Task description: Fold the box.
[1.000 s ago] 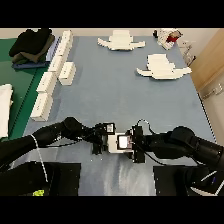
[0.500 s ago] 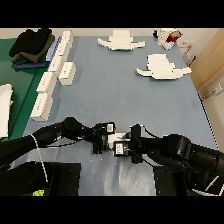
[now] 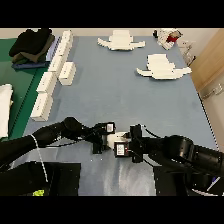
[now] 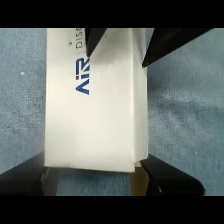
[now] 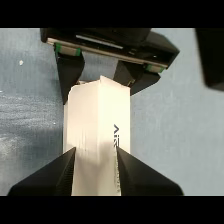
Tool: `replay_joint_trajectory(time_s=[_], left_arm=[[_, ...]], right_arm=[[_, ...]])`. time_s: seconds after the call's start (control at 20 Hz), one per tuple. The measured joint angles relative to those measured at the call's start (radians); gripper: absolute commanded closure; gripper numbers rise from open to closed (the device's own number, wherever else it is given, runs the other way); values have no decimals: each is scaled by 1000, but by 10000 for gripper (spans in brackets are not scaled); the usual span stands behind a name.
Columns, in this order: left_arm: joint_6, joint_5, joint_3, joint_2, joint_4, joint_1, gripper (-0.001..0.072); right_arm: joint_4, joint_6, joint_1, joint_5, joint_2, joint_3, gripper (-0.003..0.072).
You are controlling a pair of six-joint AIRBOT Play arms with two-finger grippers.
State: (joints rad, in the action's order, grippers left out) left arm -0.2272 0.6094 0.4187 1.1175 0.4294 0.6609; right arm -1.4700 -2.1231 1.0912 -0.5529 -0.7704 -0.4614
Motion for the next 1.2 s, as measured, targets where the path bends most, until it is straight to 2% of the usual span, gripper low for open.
replay_joint_trajectory(time_s=[0.4,0.5,0.6,0.7,1.2], left_arm=[[0,1,0,0,0,0,296],[0,1,0,0,0,0,296],[0,1,0,0,0,0,296],[0,1,0,0,0,0,296],[-2,1,0,0,1,0,296]], right_arm=[[44,2,2,11,37,0,305],[47,2,0,15,33,0,379],[52,2,0,18,18,0,387],[53,5,0,20,-1,0,428],[-13,13,0,11,-44,-1,423]])
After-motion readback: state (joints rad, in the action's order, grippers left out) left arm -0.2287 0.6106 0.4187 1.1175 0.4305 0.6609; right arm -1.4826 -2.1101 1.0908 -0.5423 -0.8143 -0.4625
